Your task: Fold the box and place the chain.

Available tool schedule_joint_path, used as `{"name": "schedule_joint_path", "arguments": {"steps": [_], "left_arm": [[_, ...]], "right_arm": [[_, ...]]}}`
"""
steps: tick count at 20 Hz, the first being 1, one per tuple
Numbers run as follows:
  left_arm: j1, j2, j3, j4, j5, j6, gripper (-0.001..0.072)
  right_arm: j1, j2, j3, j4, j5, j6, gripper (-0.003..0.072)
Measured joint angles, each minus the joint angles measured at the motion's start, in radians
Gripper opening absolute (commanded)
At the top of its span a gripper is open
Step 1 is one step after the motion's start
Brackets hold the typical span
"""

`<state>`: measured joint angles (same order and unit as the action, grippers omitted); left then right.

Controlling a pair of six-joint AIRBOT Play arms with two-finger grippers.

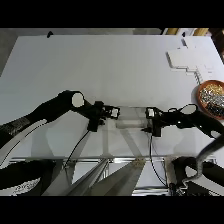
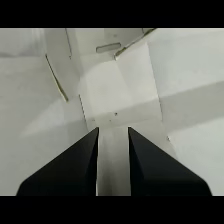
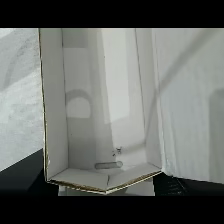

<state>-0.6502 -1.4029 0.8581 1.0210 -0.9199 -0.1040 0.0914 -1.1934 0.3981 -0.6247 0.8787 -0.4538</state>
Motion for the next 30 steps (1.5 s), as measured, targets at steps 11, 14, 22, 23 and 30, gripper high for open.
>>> {"name": "schedule_joint_path", "arguments": {"steps": [11,14,22,23,30], "left_arm": [[-0.040,-0.028,-0.008,-0.069,0.090,0.094,0.0343],[-0.039,-0.029,-0.008,-0.076,0.100,0.098,0.0343],[-0.035,-0.029,-0.008,-0.054,0.100,0.013,0.0344],[-0.035,-0.029,-0.008,-0.054,0.105,0.005,0.0351],[-0.060,-0.029,-0.008,-0.117,0.138,0.079,0.0350]], "right_arm": [[0.000,0.000,0.000,0.000,0.000,0.001,0.0318],[0.000,0.000,0.000,0.000,0.000,0.001,0.0318],[0.000,0.000,0.000,0.000,0.000,0.000,0.0318],[0.000,0.000,0.000,0.000,0.000,0.000,0.0318],[0.000,0.000,0.000,0.000,0.000,0.000,0.0318]]}}
